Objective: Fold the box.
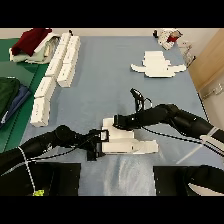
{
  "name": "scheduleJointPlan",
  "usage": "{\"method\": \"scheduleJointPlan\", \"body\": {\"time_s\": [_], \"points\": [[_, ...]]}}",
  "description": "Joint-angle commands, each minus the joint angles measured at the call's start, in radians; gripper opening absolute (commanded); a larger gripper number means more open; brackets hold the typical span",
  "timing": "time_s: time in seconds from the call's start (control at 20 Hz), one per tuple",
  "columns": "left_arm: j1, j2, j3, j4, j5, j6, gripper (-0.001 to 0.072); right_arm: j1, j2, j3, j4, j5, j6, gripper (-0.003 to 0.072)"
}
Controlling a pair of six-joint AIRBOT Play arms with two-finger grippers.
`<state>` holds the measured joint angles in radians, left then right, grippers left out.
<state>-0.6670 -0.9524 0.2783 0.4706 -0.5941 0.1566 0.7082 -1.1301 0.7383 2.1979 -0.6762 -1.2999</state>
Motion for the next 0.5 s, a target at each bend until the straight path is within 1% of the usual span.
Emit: {"method": "scheduleJointPlan", "body": {"time_s": [0.0,0.2,0.45], "points": [[0.0,0.0,0.0,0.0,0.0,0.0,0.0472,-0.003,-0.097,0.012,-0.01,0.005,-0.022,0.0207],[0.0,0.0,0.0,0.0,0.0,0.0,0.0472,0.053,-0.172,0.012,-0.01,0.009,-0.047,0.0207],[0.0,0.0,0.0,0.0,0.0,0.0,0.0472,0.051,-0.148,0.012,-0.011,0.01,-0.09,0.0207]]}}
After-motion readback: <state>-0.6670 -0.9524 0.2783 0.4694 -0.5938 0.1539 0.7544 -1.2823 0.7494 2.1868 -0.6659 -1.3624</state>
